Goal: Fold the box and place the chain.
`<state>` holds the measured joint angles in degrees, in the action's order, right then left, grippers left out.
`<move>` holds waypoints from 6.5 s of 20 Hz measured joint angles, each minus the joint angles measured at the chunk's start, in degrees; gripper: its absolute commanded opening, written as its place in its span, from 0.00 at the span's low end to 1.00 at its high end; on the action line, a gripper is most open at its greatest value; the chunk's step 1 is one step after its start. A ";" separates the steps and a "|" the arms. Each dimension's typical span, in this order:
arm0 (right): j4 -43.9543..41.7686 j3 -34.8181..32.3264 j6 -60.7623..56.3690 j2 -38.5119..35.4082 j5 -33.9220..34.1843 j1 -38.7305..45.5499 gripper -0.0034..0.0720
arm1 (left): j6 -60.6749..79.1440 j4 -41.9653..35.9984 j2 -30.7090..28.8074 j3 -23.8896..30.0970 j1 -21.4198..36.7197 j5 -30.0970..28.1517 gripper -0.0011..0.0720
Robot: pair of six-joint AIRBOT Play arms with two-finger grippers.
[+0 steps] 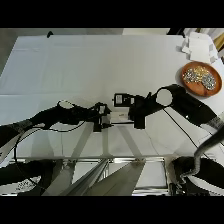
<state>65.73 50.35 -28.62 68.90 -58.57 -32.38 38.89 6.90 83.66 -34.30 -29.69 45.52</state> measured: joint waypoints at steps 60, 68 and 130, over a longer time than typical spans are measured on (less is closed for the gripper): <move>-33.16 -15.10 15.02 4.66 4.72 9.64 0.06 | 0.02 0.02 0.00 0.00 -0.07 0.15 0.11; -31.06 -15.37 15.13 0.68 6.54 9.57 0.06 | 0.00 -0.04 0.00 0.00 -0.07 0.24 0.11; 17.62 -24.59 -69.88 -18.25 -15.91 26.27 0.06 | -0.09 -0.02 0.00 0.00 -0.04 4.79 0.03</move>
<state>83.35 25.76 -98.50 50.65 -74.48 -6.11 38.81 6.87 83.66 -34.30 -29.74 50.30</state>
